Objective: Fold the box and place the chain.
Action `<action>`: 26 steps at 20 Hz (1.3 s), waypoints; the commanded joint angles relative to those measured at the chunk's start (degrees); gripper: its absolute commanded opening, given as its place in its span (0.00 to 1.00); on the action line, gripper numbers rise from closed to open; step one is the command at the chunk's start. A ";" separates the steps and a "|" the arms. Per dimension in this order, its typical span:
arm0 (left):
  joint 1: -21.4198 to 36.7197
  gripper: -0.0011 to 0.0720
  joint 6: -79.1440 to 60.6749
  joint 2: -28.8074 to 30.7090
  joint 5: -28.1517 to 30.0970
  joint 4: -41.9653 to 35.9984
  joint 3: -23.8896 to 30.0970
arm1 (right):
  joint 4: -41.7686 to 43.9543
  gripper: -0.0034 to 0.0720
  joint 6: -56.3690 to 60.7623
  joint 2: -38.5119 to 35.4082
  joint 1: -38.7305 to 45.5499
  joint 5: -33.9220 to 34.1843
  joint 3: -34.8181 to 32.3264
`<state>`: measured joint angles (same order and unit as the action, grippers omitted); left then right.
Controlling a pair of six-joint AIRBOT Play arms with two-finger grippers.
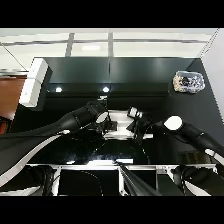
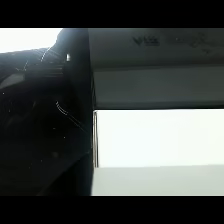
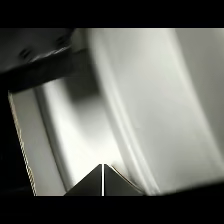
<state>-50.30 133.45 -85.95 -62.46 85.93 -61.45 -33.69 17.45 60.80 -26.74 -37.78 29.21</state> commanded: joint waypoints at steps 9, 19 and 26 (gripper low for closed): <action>0.02 0.05 -0.11 0.00 -0.61 0.15 0.00 | -22.62 0.06 68.96 -10.12 39.21 -19.76 -3.98; 0.02 0.05 -0.11 0.00 -0.63 0.15 0.00 | 7.13 0.06 43.71 5.42 24.55 -25.77 -5.81; 0.04 0.05 -0.11 0.00 -0.68 0.15 0.00 | 8.52 0.81 40.89 5.42 24.22 -34.12 2.21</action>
